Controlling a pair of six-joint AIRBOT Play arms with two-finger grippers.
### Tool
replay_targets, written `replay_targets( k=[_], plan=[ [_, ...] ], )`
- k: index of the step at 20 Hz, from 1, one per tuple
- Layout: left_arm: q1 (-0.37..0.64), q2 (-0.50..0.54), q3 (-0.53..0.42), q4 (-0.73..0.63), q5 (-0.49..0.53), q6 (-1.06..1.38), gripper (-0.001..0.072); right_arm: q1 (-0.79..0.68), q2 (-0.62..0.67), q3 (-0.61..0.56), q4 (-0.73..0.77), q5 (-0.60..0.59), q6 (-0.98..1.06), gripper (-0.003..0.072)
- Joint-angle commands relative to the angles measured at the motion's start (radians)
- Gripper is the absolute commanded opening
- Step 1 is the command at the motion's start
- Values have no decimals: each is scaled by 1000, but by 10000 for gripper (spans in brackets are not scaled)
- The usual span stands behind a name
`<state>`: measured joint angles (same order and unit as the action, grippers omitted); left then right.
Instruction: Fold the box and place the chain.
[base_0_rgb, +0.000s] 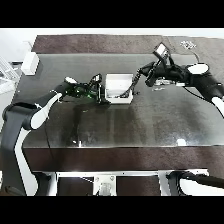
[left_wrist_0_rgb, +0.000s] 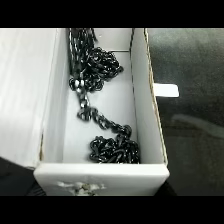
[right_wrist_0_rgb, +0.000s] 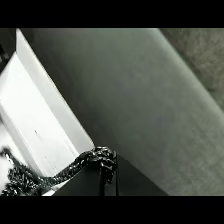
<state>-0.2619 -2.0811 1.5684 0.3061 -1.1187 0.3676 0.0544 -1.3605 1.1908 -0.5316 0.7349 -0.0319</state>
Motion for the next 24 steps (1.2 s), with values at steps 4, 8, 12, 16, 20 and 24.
replay_targets(
  k=[4, 8, 12, 16, 20, 24],
  plan=[
    [1, 0, 0, 0, 3, 0, 484, 111, 179, 2, -11, -23, 54, 5],
    [1, 0, 0, 0, 3, 0, 484, 192, 212, 56, -11, -104, 47, 5],
    [1, 0, 0, 0, 3, 0, 484, 269, 212, 130, -11, -153, 47, 4],
    [1, 0, 0, 0, 3, 0, 484, 299, 209, 139, -11, -202, 48, 3],
    [1, 0, 0, 0, 2, 0, 484, 298, 195, 96, -11, -204, 58, 3],
    [1, 0, 0, 0, 1, 0, 484, 296, 169, -9, -11, -221, 89, 3]
  ],
)
